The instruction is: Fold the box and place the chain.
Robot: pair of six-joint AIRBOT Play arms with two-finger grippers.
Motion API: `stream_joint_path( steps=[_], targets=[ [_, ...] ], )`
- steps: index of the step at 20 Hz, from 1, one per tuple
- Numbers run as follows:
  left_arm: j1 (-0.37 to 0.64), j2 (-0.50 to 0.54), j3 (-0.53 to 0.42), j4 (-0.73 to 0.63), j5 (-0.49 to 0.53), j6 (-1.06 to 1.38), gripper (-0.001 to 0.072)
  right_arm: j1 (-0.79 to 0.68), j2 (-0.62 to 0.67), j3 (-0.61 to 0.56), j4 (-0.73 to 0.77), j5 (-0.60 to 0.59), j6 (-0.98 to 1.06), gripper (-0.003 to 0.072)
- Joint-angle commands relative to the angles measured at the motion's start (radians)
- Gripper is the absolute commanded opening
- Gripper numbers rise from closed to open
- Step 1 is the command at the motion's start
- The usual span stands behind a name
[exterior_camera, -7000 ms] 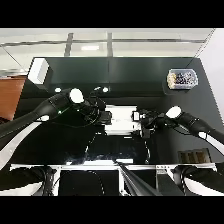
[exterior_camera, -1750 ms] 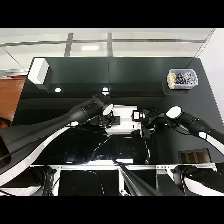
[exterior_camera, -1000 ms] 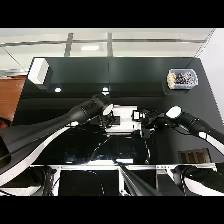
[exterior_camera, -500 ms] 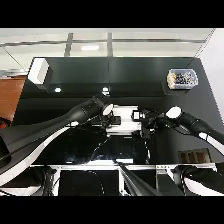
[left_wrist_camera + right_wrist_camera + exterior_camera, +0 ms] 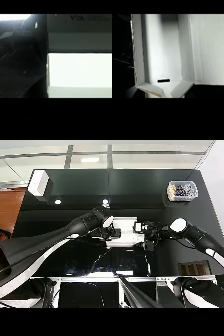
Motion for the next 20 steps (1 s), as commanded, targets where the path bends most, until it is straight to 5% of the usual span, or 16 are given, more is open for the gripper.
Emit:
stream_joint_path(
  steps=[1, 3, 4, 12, 20],
  targets=[
    [0.000, 0.000, 0.000, -0.003, 0.006, 0.002, 0.0029, 0.000, 0.007, 0.001, -0.004, 0.015, 0.010, 0.0569],
    [0.000, 0.000, 0.000, -0.003, 0.006, 0.002, 0.0029, 0.000, 0.022, 0.001, -0.004, 0.038, 0.021, 0.0585],
    [0.000, 0.000, 0.000, -0.003, 0.006, 0.002, 0.0029, -0.003, 0.035, 0.001, -0.017, 0.040, 0.056, 0.0668],
    [0.000, 0.000, 0.000, -0.003, 0.006, 0.002, 0.0029, -0.079, 0.090, 0.003, -0.162, 0.150, 0.151, 0.0667],
    [0.000, 0.000, 0.000, -0.003, 0.006, 0.002, 0.0029, -0.079, 0.070, 0.002, -0.036, 0.064, -0.072, 0.0666]
  ],
)
